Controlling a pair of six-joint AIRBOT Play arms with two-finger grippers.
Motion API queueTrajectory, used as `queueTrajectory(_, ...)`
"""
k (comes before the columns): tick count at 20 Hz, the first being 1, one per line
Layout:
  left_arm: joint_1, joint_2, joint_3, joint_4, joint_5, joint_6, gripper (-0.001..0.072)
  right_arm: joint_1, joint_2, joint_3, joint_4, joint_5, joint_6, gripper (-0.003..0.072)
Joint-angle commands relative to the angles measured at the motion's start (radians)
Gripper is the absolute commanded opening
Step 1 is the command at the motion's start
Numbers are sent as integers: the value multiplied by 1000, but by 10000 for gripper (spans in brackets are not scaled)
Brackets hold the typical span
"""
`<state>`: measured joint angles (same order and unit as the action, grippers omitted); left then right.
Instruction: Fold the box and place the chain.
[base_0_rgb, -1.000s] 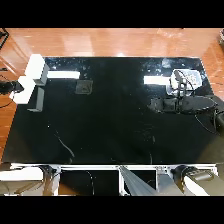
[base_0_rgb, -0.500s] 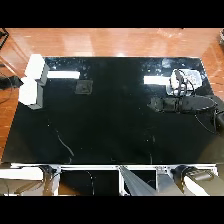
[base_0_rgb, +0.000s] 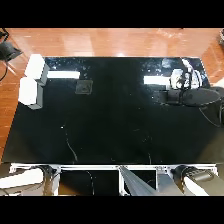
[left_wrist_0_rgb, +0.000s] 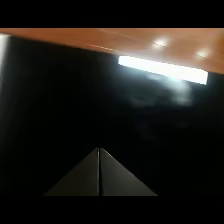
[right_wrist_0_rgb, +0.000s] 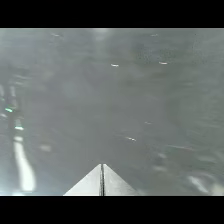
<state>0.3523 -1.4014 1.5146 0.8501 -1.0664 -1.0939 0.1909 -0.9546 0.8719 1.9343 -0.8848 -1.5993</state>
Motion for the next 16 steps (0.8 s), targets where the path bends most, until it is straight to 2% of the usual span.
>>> queueTrajectory(1,-147,98,-53,130,-74,-117,18,16,40,68,-346,-98,185,28)
queueTrajectory(3,-212,216,-233,134,-32,-111,18,56,101,14,-447,-48,298,28)
queueTrajectory(5,-275,357,-485,186,113,-119,17,81,130,-109,-530,26,459,28)
queueTrajectory(6,-306,418,-594,254,188,-160,17,82,128,-173,-542,72,501,28)
queueTrajectory(8,-338,487,-719,366,271,-250,17,82,128,-241,-563,157,529,29)
queueTrajectory(11,-325,491,-732,376,234,-267,19,85,129,-241,-537,197,530,28)
queueTrajectory(16,-326,491,-732,377,240,-267,21,85,129,-241,-537,197,530,28)
